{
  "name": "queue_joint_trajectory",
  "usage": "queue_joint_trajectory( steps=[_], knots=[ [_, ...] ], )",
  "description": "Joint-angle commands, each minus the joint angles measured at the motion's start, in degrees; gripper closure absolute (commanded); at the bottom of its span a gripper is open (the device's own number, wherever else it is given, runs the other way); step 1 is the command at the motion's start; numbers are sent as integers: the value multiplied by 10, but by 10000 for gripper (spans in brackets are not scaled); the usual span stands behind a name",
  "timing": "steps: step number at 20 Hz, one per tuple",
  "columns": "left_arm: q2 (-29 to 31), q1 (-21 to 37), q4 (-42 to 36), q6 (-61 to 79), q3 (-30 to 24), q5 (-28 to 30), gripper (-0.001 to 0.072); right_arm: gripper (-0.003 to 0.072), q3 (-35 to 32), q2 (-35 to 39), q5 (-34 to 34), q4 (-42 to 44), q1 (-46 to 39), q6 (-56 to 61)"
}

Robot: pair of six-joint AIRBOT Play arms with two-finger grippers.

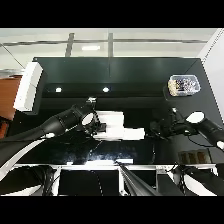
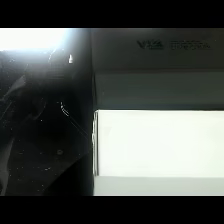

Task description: Fold the box and place the chain.

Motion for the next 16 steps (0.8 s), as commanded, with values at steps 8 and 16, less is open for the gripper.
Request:
queue_joint_trajectory(
  steps=[8, 16],
  knots=[
    [0, 0, -1, 0, 0, -3, 678, 53, 45, -34, -23, 106, 116, -64],
    [0, 0, -1, 0, 0, -3, 678, 74, 112, -34, 45, 106, 139, -69]
  ],
)
